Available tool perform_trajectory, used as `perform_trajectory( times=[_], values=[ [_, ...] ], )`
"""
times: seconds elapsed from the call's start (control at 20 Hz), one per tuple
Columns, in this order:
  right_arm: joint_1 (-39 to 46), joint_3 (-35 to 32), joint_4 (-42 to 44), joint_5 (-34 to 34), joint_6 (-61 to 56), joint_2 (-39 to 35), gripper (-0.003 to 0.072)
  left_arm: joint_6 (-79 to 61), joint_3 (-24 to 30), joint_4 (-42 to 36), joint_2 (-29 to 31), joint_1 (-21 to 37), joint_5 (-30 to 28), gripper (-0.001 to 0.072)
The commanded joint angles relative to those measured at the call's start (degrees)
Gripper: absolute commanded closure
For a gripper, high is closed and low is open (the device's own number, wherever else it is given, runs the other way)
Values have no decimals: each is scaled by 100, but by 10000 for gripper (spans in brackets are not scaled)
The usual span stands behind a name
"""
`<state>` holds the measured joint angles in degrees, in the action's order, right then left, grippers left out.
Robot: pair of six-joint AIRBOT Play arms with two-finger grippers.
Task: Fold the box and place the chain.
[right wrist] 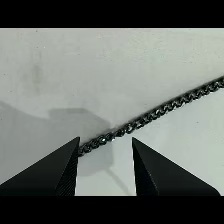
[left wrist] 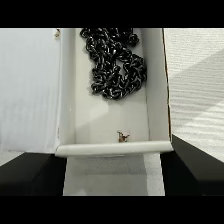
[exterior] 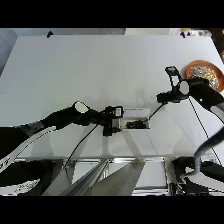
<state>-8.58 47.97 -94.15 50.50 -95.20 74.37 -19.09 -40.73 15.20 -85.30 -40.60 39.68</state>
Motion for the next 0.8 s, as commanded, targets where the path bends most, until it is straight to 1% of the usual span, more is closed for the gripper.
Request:
perform_trajectory(
  times=[0.0,0.2,0.5,0.55,0.6,0.65,0.75],
  values=[
    [26,-61,-201,-81,-254,11,356,0,0,2,2,2,-2,500],
    [175,-295,-192,-319,-415,66,355,0,2,2,2,2,0,500],
    [179,-321,-101,-481,-411,66,358,0,2,2,2,2,-2,500],
    [179,-321,-101,-468,-411,66,366,0,0,2,2,2,0,500],
    [179,-323,-101,-448,-411,66,403,0,2,2,2,2,0,500],
    [179,-326,-101,-439,-411,66,421,0,0,2,2,2,-2,500],
    [179,-363,-101,-450,-396,68,422,0,0,2,2,2,0,500]
  ],
)
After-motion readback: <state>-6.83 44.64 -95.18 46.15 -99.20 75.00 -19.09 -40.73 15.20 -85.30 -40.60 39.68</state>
